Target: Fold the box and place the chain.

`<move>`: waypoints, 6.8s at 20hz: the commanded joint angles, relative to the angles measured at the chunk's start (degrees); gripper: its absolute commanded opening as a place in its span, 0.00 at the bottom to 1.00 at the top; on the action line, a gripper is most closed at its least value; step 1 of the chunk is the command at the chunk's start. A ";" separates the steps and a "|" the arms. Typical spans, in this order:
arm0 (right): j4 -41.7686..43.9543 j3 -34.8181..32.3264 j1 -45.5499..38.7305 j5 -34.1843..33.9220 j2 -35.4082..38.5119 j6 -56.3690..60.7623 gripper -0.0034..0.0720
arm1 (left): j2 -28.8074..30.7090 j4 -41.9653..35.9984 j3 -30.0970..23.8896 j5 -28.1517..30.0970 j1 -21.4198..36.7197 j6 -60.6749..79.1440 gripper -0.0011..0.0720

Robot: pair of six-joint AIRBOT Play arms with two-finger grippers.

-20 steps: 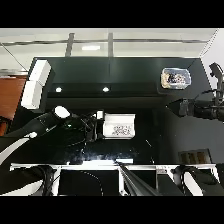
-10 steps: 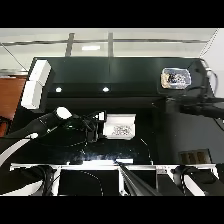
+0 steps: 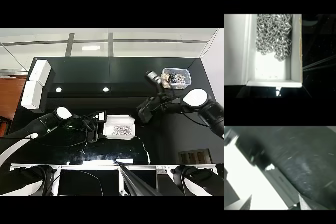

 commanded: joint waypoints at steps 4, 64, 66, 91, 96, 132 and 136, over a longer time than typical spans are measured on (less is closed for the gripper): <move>-4.17 0.02 1.40 4.37 -1.44 -19.26 1.00 | -0.04 0.02 0.04 -0.02 -0.04 -0.02 0.52; -6.34 -2.60 3.19 7.58 4.26 13.14 0.28 | -0.04 0.02 0.04 -0.07 -0.04 0.00 0.52; -0.70 -6.88 0.33 8.50 4.39 24.63 0.07 | -0.04 0.02 0.04 -0.09 -0.04 0.00 0.52; 22.34 -3.50 -4.57 9.22 -2.64 18.45 0.06 | 0.24 0.24 0.09 3.54 0.17 -2.93 0.99; 0.00 2.47 -18.43 14.67 10.47 29.35 0.06 | 9.99 14.64 1.53 -1.40 2.62 -16.90 0.99; -6.51 -0.42 -23.21 11.76 14.25 30.42 0.07 | -12.00 18.10 23.43 -5.57 -13.75 -25.29 0.99; -6.49 -0.42 -23.21 10.38 14.25 30.97 0.07 | -14.14 24.72 23.45 -4.17 -15.98 -25.14 0.98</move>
